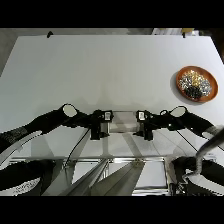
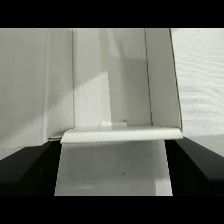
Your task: Fold the box and place the chain.
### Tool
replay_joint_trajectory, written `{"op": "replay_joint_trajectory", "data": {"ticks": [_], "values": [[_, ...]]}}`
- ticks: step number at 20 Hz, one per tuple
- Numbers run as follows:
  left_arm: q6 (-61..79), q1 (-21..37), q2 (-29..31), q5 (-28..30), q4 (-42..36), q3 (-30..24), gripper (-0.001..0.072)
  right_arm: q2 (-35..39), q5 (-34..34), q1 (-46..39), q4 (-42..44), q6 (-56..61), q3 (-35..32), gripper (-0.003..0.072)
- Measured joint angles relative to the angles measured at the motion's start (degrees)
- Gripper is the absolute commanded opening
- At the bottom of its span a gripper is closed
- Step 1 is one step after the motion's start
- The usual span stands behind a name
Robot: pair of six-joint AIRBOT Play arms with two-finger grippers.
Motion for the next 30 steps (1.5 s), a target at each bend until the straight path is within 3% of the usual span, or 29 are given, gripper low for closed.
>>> {"op": "replay_joint_trajectory", "data": {"ticks": [16, 17, 18, 20, 21, 30], "values": [[5.09, -1.57, -1.09, 4.04, -5.16, -0.02, 0.0688, 0.00, -0.09, 0.00, 0.11, 0.09, 0.00, 0.0399], [5.27, -1.64, -1.22, 4.22, -5.25, -0.02, 0.0611, 0.00, -0.09, 0.00, 0.11, 0.09, 0.00, 0.0399], [5.40, -1.70, -1.31, 4.17, -5.35, -0.02, 0.0451, 0.00, -0.09, 0.00, 0.09, 0.07, 0.02, 0.0399], [5.68, -1.75, -1.42, 4.13, -5.51, -0.02, 0.0235, 0.02, -0.09, -0.02, 0.02, 0.02, 0.02, 0.0399], [5.70, -1.75, -1.44, 4.15, -5.55, -0.02, 0.0193, 0.02, -0.09, -0.02, 0.02, 0.02, 0.02, 0.0399], [5.84, -1.75, -1.49, 4.11, -5.62, -0.02, 0.0205, 0.02, -0.02, -0.02, 0.00, -0.02, 0.02, 0.0399]]}}
